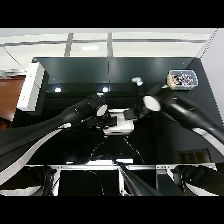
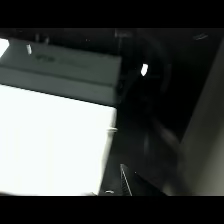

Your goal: Fold the box and place the chain.

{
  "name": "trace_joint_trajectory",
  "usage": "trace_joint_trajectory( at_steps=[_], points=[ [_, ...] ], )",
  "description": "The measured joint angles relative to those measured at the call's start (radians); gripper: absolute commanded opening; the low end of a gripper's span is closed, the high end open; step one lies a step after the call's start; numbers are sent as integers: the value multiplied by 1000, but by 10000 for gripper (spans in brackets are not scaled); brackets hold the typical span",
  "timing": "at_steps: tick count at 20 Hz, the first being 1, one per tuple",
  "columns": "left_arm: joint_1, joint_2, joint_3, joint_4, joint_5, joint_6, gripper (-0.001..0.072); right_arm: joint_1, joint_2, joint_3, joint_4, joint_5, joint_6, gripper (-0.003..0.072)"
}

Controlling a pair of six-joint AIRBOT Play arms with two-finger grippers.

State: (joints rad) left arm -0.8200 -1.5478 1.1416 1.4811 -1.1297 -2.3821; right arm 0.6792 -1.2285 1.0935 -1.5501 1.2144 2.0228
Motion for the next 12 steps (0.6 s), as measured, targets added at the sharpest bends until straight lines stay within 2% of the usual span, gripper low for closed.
trace_joint_trajectory(
  at_steps=[3, 5, 6, 7, 9, 12],
  points=[
    [0, 0, 0, 0, 0, 0, 29, -60, 109, 5, -252, 23, -41, 266],
    [0, 0, 0, -1, 0, 0, 30, -161, 141, -4, -392, -30, -61, 270],
    [0, 0, 0, -1, 0, -1, 29, -224, 149, -16, -429, -82, -68, 462],
    [0, 0, 0, -1, 0, -1, 30, -298, 152, -34, -454, -158, -68, 717],
    [0, 0, 0, -1, 0, -3, 29, -441, 131, -64, -451, -297, -68, 715],
    [0, 0, 0, -1, 0, -3, 30, -621, 19, -35, -370, -410, -63, 713]
  ],
)
